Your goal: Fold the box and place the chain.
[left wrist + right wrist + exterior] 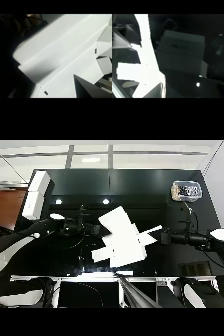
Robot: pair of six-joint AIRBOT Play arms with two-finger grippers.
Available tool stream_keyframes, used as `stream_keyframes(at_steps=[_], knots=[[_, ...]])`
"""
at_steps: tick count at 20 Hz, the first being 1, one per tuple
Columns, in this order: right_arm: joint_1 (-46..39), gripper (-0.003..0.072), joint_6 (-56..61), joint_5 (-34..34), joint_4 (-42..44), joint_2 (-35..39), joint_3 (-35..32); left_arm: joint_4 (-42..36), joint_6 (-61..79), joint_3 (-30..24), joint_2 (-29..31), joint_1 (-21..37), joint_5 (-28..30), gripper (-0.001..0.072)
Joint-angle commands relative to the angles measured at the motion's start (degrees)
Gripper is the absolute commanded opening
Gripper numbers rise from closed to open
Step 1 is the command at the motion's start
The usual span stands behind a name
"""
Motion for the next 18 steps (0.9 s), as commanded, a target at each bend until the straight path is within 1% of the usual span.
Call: stream_keyframes(at_steps=[1,3,7,8,11,13,15,18], knots=[[0.1,0.0039,0.2,1.2,0.3,0.0,-0.3,-1.5,5.9,0.2,-1.3,-0.3,-3.2,0.0704],[0.1,0.0040,0.2,0.9,0.3,0.0,-0.3,-1.5,8.6,0.2,-1.9,-0.4,-5.5,0.0703],[0.1,0.0040,0.2,0.5,0.3,0.0,-0.3,-1.6,13.4,0.2,-5.4,-0.5,-14.6,0.0702],[0.1,0.0040,0.2,0.2,0.3,0.0,-0.3,-1.6,14.2,0.2,-6.2,-0.9,-15.9,0.0701],[0.1,0.0040,0.4,-0.4,0.3,0.0,-0.3,-1.6,18.4,0.2,-7.1,-2.3,-16.2,0.0674],[0.1,0.0040,0.4,-0.4,0.2,0.0,-0.3,-1.6,19.3,0.2,-7.1,-2.3,-15.3,0.0542],[0.1,0.0040,0.4,-0.4,-0.2,0.0,-0.3,-1.6,19.3,0.2,-7.2,-2.3,-15.4,0.0459],[0.1,0.0040,0.4,-0.4,-0.2,0.0,-0.3,-1.4,19.3,0.2,-7.2,-2.5,-15.4,0.0458]])
